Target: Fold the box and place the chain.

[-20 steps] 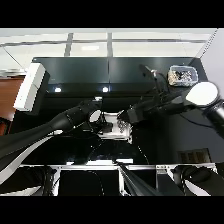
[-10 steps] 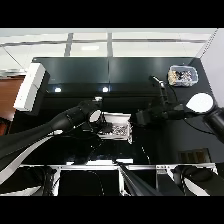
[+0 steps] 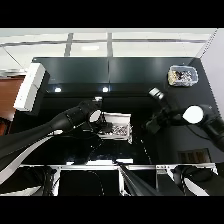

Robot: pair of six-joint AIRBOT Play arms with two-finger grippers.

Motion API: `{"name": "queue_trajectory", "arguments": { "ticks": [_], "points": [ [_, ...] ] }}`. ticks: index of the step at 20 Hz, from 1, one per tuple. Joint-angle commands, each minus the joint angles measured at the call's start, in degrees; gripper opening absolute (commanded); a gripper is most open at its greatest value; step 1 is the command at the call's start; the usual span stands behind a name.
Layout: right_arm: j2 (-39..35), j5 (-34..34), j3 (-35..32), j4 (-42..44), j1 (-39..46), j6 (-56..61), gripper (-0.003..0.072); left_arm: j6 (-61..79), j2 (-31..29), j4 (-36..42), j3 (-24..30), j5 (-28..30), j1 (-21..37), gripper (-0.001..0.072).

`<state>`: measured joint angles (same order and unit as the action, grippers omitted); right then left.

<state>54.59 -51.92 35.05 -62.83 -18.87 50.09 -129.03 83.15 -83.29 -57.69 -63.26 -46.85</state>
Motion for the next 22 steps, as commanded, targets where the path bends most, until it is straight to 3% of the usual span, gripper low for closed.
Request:
{"name": "queue_trajectory", "arguments": {
  "ticks": [1, 3, 5, 19, 22],
  "points": [
    [4.96, 5.55, -3.28, 7.17, -1.73, -29.53, 0.0705, 0.02, 0.02, 0.0, -0.02, 0.0, 0.0, 0.0026],
    [9.07, 5.33, -3.21, 19.54, -0.68, -49.0, 0.0705, 0.0, 0.02, 0.0, -0.02, -0.02, 0.0, 0.0026],
    [12.52, 4.76, -2.64, 25.7, 0.79, -57.55, 0.0705, 0.0, 0.02, 0.0, -0.02, -0.02, 0.0, 0.0027],
    [16.44, 7.61, -2.45, 28.0, 0.09, -62.79, 0.0705, 0.0, 0.02, 0.02, -0.02, -0.04, 0.0, 0.0027],
    [16.46, 6.47, -2.45, 23.45, -0.17, -62.6, 0.0705, 0.0, 0.02, 0.0, -0.02, -0.02, 0.0, 0.0027]
  ]
}}
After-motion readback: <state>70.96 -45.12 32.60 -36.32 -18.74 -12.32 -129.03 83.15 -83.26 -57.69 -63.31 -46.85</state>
